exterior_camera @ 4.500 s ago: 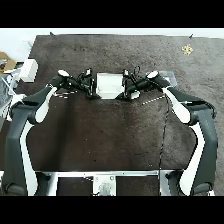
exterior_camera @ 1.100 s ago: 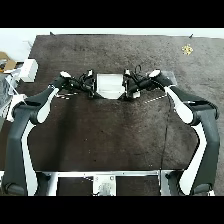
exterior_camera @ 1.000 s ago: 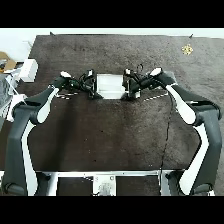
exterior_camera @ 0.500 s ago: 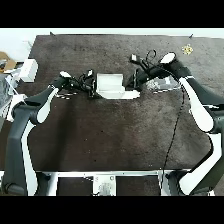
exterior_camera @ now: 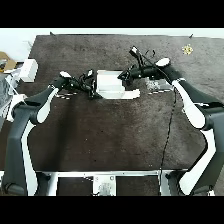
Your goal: Fold the box and place the chain.
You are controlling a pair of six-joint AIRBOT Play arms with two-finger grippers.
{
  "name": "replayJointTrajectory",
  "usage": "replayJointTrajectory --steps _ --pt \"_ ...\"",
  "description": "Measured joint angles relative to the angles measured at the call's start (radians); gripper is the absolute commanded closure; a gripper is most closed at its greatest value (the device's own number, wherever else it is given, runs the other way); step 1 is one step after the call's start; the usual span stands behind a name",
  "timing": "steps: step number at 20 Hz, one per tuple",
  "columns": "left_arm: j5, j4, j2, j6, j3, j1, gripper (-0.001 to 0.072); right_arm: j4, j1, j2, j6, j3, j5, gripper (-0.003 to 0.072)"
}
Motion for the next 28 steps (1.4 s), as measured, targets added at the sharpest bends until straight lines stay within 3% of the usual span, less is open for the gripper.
replayJointTrajectory --steps 12,19,20,22,23,27,28 --pt "-0.001 -0.002 0.000 -0.001 0.000 0.000 0.0485 -0.063 -0.001 -0.072 -0.023 -0.001 -0.026 0.0683" --pt "-0.001 0.000 0.000 0.002 0.000 0.000 0.0485 -0.127 -0.007 0.060 0.014 -0.001 -0.016 0.0682" --pt "0.000 0.000 0.000 0.002 0.000 0.000 0.0485 -0.167 -0.005 0.085 0.028 -0.001 0.003 0.0646" --pt "0.000 0.000 0.000 0.002 0.000 0.000 0.0485 -0.275 0.001 0.134 0.052 -0.001 0.043 0.0088" --pt "0.000 0.000 0.000 0.002 0.000 0.000 0.0485 -0.346 0.006 0.146 0.059 -0.002 0.057 0.0004" --pt "0.001 0.000 0.000 0.001 0.000 0.000 0.0485 -0.562 0.028 0.159 0.042 -0.029 0.071 0.0023" --pt "0.001 0.000 0.000 0.001 0.000 0.000 0.0485 -0.582 0.030 0.154 0.024 -0.037 0.073 0.0071"
